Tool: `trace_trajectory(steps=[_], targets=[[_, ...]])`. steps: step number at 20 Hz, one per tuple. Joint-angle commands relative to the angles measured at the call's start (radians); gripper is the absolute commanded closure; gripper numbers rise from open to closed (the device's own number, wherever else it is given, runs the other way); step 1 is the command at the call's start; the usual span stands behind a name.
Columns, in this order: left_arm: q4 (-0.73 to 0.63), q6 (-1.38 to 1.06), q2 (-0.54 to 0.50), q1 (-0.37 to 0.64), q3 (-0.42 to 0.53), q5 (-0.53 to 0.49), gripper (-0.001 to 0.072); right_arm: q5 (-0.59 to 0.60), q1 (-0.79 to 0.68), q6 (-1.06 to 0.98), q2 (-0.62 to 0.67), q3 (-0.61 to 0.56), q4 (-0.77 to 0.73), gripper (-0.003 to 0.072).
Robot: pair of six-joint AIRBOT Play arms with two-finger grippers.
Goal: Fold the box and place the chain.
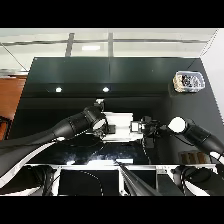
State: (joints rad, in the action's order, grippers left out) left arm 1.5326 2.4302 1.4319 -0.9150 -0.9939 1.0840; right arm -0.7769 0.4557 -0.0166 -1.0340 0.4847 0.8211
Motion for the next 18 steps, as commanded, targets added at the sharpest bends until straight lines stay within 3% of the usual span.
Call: trace_trajectory(steps=[1, 3, 4, 5, 8, 9, 13, 18], targets=[[0.000, 0.000, -0.001, 0.000, 0.000, 0.002, 0.0687, -0.004, 0.002, -0.010, -0.016, 0.000, -0.028, 0.0187], [0.000, 0.000, -0.001, 0.001, 0.000, 0.000, 0.0687, -0.004, 0.003, -0.006, -0.028, 0.000, -0.032, 0.0199], [0.001, 0.000, -0.001, 0.001, 0.000, 0.000, 0.0686, 0.000, 0.003, -0.006, -0.031, 0.000, -0.049, 0.0380], [0.000, 0.000, -0.001, 0.000, 0.000, 0.000, 0.0687, 0.005, 0.003, -0.005, -0.031, 0.000, -0.071, 0.0512], [0.000, 0.000, -0.001, 0.000, 0.000, 0.000, 0.0686, 0.024, 0.027, -0.006, -0.031, 0.000, -0.140, 0.0520], [0.000, 0.000, -0.001, 0.000, 0.000, -0.001, 0.0687, 0.023, 0.041, -0.006, -0.033, 0.000, -0.160, 0.0571], [0.000, 0.000, -0.001, 0.000, 0.000, 0.000, 0.0686, 0.116, 0.093, -0.014, -0.067, 0.000, -0.267, 0.0569], [0.000, 0.001, -0.001, 0.000, 0.000, -0.002, 0.0686, 0.132, 0.097, -0.014, -0.067, 0.000, -0.218, 0.0564]])
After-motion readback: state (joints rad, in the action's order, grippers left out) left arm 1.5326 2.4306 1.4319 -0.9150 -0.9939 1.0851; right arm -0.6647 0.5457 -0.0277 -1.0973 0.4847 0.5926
